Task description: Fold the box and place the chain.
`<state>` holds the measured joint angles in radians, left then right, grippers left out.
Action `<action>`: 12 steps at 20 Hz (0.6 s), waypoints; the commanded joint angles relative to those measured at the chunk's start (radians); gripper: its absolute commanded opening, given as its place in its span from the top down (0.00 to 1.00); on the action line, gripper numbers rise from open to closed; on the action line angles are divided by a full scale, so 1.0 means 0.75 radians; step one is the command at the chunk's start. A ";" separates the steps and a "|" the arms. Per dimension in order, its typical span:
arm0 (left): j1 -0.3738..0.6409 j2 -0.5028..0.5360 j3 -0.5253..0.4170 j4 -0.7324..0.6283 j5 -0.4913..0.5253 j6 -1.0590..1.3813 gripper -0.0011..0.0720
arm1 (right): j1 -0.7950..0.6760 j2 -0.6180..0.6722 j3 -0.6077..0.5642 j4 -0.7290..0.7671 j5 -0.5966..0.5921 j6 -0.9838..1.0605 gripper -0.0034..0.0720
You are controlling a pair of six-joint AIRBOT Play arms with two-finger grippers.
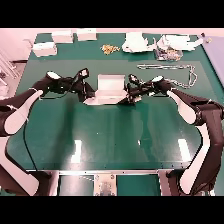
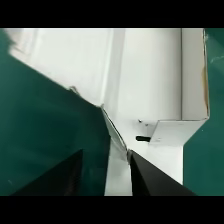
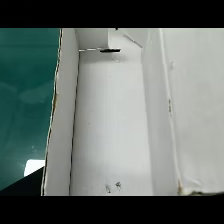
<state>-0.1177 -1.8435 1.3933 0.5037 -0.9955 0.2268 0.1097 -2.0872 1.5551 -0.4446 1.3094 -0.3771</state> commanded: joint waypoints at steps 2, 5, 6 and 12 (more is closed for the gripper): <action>0.070 0.031 0.001 -0.043 -0.077 -0.208 0.51 | 0.001 -0.001 0.000 0.000 -0.001 -0.002 0.18; 0.127 0.082 0.002 -0.074 -0.203 -0.277 0.51 | 0.001 -0.001 0.000 0.000 -0.001 -0.002 0.18; 0.145 0.103 0.002 -0.073 -0.238 -0.312 0.51 | 0.001 -0.001 0.000 0.000 -0.001 -0.002 0.18; 0.270 0.136 0.003 0.120 -0.355 -0.765 0.96 | 0.001 -0.001 0.000 0.000 -0.001 -0.002 0.18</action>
<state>0.0456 -1.7512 1.3945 0.5129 -1.2167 -0.1474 0.1097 -2.0872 1.5551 -0.4450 1.3090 -0.3786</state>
